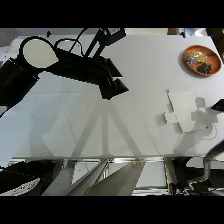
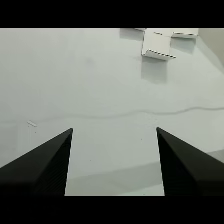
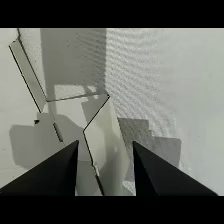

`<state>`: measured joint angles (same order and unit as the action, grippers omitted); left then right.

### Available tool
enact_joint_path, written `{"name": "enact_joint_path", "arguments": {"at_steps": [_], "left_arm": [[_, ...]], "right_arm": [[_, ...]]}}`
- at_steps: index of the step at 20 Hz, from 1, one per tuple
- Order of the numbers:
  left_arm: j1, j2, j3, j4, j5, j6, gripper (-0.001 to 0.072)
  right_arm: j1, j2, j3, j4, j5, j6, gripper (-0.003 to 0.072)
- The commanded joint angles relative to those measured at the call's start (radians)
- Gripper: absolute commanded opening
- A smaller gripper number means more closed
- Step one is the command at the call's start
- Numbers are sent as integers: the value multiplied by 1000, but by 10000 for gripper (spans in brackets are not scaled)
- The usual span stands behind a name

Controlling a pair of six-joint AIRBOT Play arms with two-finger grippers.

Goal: Fold the box and place the chain.

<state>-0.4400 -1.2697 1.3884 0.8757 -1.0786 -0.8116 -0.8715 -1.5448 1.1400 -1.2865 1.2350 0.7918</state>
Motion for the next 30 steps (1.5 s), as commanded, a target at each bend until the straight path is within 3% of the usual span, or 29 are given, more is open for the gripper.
{"name": "enact_joint_path", "arguments": {"at_steps": [1,2,5,8,11,16,21,25,30], "left_arm": [[0,1,1,0,0,0,568],[0,1,1,0,0,0,568],[0,1,1,0,0,0,568],[0,1,1,0,0,0,568],[0,1,1,0,0,0,568],[0,1,1,0,0,0,568],[0,1,1,0,0,0,568],[0,1,1,0,0,0,568],[0,1,1,0,0,0,568]], "right_arm": [[0,-57,0,2,8,-7,257],[0,-62,0,4,9,-8,181],[0,-61,0,5,26,-18,52],[0,-61,0,35,74,-42,39],[0,-61,0,161,134,-104,18],[102,-61,0,348,117,-173,18],[336,-62,0,488,-22,-216,16],[533,-64,0,681,-132,-272,16],[778,-64,0,803,-395,-304,17]]}}
